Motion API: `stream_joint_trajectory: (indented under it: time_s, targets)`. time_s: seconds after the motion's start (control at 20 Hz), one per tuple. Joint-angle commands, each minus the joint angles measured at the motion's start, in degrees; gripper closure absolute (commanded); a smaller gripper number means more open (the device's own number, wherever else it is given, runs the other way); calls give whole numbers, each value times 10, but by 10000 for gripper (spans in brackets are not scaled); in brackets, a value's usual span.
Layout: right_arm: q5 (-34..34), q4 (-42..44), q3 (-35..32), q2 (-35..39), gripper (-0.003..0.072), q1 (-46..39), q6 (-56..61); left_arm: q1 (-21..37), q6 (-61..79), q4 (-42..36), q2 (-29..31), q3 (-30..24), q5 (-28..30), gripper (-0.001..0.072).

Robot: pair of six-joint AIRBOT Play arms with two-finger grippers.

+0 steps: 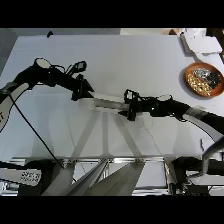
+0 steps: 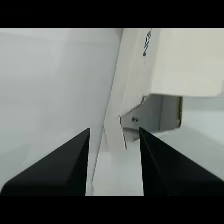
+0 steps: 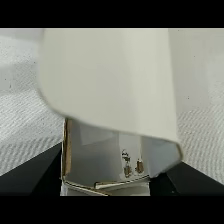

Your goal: Fold the box and place the chain.

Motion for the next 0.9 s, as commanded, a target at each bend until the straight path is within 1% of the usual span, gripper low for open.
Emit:
stream_joint_trajectory:
  time_s: [0.0,0.1,0.15,0.25,0.35,0.45,0.55,0.6,0.7,0.75,0.85]
  targets:
    - [1,0,0,0,238,0,0,28,-30,23,33,1,-37,404]
    - [1,0,0,0,238,0,0,26,-105,49,56,0,-67,615]
    - [1,0,0,0,238,0,0,19,-127,51,67,-1,-91,704]
    - [1,0,0,0,238,0,0,2,-152,51,88,-23,-108,706]
    - [1,0,0,0,238,0,0,-19,-181,50,100,-61,-108,706]
    - [1,0,0,0,238,0,0,-40,-179,30,100,-106,-94,706]
    - [1,0,0,0,238,0,0,-59,-175,-24,100,-149,-39,706]
    - [1,0,0,0,238,0,0,-63,-175,-48,100,-160,-10,705]
    - [1,0,0,0,238,0,0,-63,-175,-95,99,-162,38,705]
    - [1,0,0,0,238,0,0,-60,-175,-134,99,-162,70,702]
    - [1,0,0,0,238,0,0,-57,-175,-209,99,-162,155,702]
